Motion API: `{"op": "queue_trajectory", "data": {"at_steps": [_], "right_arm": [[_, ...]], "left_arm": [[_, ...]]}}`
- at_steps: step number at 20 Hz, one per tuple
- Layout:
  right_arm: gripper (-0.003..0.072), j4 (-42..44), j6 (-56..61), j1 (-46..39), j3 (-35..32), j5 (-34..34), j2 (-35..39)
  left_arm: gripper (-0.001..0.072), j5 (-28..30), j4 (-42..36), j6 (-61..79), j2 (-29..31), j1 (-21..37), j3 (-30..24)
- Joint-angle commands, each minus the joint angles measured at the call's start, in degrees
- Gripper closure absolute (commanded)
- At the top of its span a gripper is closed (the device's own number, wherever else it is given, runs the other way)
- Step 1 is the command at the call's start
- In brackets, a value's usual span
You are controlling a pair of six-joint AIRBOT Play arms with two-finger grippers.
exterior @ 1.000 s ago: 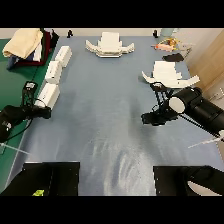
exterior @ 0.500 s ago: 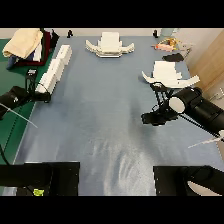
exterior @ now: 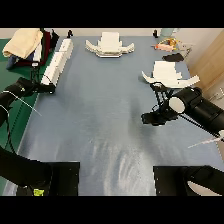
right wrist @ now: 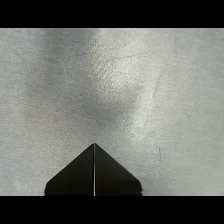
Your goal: Fold the box.
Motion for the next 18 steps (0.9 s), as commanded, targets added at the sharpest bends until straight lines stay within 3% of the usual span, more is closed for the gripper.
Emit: {"op": "queue_trajectory", "data": {"at_steps": [1,15,16,17,18], "right_arm": [[0.0684,0.0,0.0,0.0,0.0,0.0,0.0],[0.0684,0.0,0.0,0.0,0.0,0.0,0.0],[0.0684,0.0,0.0,0.0,0.0,0.0,0.0],[0.0684,0.0,0.0,0.0,0.0,0.0,0.0],[0.0684,0.0,0.0,0.0,0.0,0.0,0.0]], "left_arm": [[0.0248,0.7,-0.6,0.2,-0.7,-0.1,0.9],[0.0246,-1.5,-0.6,-0.4,-2.6,-0.2,0.9],[0.0190,-1.5,-0.6,-0.4,-2.6,-0.1,0.9],[0.0062,-1.5,-0.6,-0.4,-2.6,-0.1,0.9],[0.0014,-1.6,-0.6,-0.5,-2.6,-0.1,0.9]]}}
